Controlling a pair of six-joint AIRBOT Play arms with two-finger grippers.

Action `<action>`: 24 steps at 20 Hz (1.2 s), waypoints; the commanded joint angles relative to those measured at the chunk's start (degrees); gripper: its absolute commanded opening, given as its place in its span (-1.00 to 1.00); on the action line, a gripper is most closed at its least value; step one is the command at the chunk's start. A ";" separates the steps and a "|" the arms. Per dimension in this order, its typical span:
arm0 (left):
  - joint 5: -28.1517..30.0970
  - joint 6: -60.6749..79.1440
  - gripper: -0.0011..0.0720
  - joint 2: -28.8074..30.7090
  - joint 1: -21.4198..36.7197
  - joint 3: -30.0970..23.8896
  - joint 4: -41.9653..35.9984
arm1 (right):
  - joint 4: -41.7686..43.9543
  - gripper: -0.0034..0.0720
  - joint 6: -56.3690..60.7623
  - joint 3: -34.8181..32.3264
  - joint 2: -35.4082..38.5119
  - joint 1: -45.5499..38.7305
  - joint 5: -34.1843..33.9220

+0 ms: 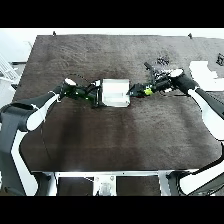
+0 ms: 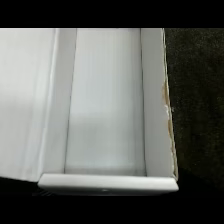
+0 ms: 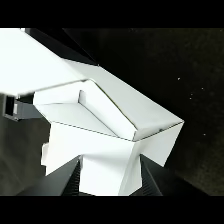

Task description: Fold the box and place the chain.

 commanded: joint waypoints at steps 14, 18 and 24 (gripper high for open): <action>0.02 0.02 -0.32 0.02 0.02 0.00 0.02 | -26.93 0.23 24.20 8.61 -0.02 11.67 -2.97; 0.00 0.02 -0.32 0.02 0.02 0.00 0.04 | -32.30 0.23 30.40 9.49 -0.02 13.40 -4.04; 0.02 0.04 -0.32 0.02 0.02 0.00 0.02 | -43.56 0.22 39.58 9.84 -0.04 16.52 -5.03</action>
